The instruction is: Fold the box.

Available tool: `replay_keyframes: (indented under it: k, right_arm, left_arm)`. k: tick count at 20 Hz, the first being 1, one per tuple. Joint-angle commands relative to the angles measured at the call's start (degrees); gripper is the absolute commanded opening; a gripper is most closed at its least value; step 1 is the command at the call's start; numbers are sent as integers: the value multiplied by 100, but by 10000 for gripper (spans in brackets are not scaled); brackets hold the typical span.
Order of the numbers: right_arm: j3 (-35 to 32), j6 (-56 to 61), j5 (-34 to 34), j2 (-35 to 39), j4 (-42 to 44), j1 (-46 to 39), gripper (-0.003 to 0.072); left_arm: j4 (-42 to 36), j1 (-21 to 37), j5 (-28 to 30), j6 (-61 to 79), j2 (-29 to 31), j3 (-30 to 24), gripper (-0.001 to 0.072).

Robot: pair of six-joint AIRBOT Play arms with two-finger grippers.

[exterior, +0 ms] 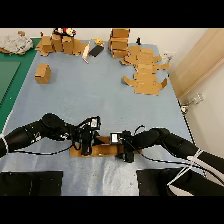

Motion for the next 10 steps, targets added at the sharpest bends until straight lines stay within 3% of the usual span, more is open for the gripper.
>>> replay_keyframes:
  k: [1,7,10]
  right_arm:
    - [-2,4,-7,4,0,7,595]
    - [-2,4,-7,4,0,7,595]
    - [-2,4,-7,2,0,7,595]
  left_arm:
    - [-33,0,9,2,2,2,12]
    - [-31,0,31,-7,2,0,12]
    - [-7,11,372,-264,7,0,16]
